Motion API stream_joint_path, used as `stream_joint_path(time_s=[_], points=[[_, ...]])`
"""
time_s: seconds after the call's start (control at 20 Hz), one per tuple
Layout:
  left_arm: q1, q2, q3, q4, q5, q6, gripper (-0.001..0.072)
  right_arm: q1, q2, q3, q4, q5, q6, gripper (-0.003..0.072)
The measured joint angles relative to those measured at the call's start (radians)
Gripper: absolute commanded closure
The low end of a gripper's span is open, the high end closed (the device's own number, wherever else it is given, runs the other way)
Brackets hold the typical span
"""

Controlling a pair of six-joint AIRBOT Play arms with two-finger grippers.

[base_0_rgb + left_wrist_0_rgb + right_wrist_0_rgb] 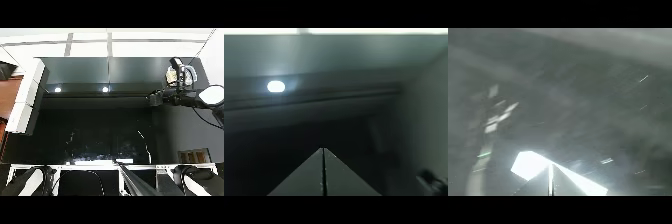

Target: Fold the box and place the chain.

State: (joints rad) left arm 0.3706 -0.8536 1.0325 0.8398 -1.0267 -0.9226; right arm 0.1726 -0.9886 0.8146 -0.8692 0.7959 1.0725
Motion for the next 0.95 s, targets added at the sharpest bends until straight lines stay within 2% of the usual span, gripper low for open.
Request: stream_joint_path(time_s=[0.15,0.25,0.35,0.55,0.95], points=[[-0.053,0.141,-0.181,0.0,0.028,-0.021,0.0685,0.031,0.0,-0.004,-0.122,-0.08,0.0,0.0671],[-0.065,0.223,-0.29,0.0,0.045,-0.024,0.0684,0.04,0.0,-0.006,-0.141,-0.105,0.001,0.0671],[-0.066,0.285,-0.36,-0.002,0.07,-0.027,0.0684,0.045,0.0,-0.006,-0.136,-0.118,0.002,0.0671],[-0.066,0.34,-0.419,-0.005,0.083,-0.027,0.0684,0.048,0.0,-0.006,-0.13,-0.131,0.006,0.0671],[-0.066,0.357,-0.439,-0.008,0.092,-0.027,0.0684,0.049,0.0,-0.006,-0.127,-0.138,0.008,0.0671]])
